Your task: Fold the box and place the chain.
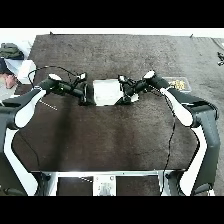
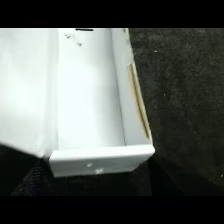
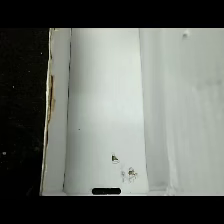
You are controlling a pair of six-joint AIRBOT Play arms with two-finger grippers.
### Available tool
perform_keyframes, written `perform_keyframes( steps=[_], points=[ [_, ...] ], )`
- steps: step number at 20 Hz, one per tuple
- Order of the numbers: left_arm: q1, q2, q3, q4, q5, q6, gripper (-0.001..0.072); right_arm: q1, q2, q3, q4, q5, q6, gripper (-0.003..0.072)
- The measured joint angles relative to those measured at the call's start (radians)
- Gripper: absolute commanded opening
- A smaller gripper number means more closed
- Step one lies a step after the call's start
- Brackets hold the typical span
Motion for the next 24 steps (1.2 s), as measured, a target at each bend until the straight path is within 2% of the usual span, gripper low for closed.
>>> perform_keyframes(
  steps=[10, 20, 24],
  points=[
    [-0.041, 0.000, 0.000, 0.051, 0.154, -0.063, 0.0720, 0.000, 0.000, 0.000, 0.003, -0.002, 0.003, 0.0422],
    [-0.042, 0.000, 0.016, 0.071, 0.198, -0.003, 0.0720, 0.000, 0.000, 0.000, 0.003, -0.008, 0.002, 0.0422],
    [-0.042, -0.010, 0.040, 0.072, 0.186, 0.006, 0.0720, 0.000, 0.000, 0.000, 0.002, -0.009, 0.000, 0.0422]
  ],
)
